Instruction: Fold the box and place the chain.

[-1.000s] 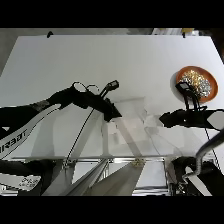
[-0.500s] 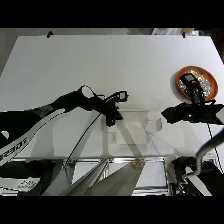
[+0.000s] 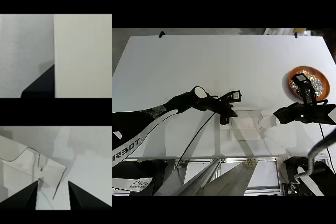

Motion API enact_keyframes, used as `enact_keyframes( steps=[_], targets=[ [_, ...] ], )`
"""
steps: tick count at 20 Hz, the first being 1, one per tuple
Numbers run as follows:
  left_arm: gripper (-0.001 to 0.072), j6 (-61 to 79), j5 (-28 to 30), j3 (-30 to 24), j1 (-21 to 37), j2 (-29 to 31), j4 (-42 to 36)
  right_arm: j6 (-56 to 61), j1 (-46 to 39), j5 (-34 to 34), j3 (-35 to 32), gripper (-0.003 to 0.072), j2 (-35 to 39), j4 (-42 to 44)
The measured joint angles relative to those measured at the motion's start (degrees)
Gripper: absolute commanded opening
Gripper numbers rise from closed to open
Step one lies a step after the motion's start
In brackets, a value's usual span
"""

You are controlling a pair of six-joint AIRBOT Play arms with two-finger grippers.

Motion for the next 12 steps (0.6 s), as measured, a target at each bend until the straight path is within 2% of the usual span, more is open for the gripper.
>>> enact_keyframes(
  steps=[11,12],
  targets=[
    [0.0011,-1.99,0.33,0.02,-0.02,0.07,4.87,-4.87,0.00,0.17,0.00,0.0406,0.00,-0.09],
    [0.0010,-2.12,0.31,0.02,-0.02,0.09,5.05,-6.08,0.00,0.33,0.00,0.0379,0.00,-0.04]
  ],
)
